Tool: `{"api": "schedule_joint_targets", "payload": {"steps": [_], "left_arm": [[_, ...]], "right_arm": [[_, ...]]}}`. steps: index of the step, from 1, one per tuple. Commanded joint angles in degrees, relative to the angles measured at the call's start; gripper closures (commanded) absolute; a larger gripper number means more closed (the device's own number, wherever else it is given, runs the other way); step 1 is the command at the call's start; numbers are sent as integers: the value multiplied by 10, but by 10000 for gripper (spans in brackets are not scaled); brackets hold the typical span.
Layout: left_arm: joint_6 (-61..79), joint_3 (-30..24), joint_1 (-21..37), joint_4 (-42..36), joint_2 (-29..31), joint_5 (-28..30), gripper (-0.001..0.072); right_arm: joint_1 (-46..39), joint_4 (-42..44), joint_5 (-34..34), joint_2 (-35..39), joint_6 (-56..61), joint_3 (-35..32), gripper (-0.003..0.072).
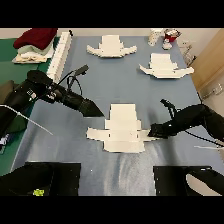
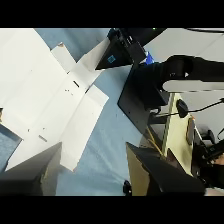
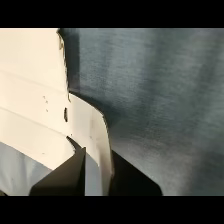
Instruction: Fold the box.
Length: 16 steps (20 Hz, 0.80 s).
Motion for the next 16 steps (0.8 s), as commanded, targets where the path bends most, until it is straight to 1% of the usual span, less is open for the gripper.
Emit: {"api": "schedule_joint_targets", "payload": {"steps": [1, 2, 3, 5, 7, 9, 12, 14, 16], "left_arm": [[-17, 0, 0, 0, 0, 5, 102], [-17, 0, 0, 0, 0, 5, 117], [-19, 0, 0, 0, 0, 5, 128], [-27, 0, 1, 1, 0, 11, 128], [-27, 0, 3, 2, 0, 11, 128], [-30, 0, 9, 15, 0, 12, 128], [-47, 0, 21, 80, -5, 50, 128], [-55, -2, 23, 113, -19, 71, 128], [-54, -2, 23, 118, -50, 81, 128]], "right_arm": [[2, 22, -12, -35, -55, 10, 593], [2, 33, -11, -36, -69, 12, 611], [2, 46, -11, -33, -88, 11, 685], [4, 82, -15, -17, -126, 10, 685], [22, 99, -7, 20, -158, -6, 685], [47, 102, 28, 75, -164, -47, 685], [82, 104, 104, 143, -160, -95, 684], [88, 101, 115, 158, -160, -100, 683], [88, 97, 115, 157, -160, -100, 684]]}}
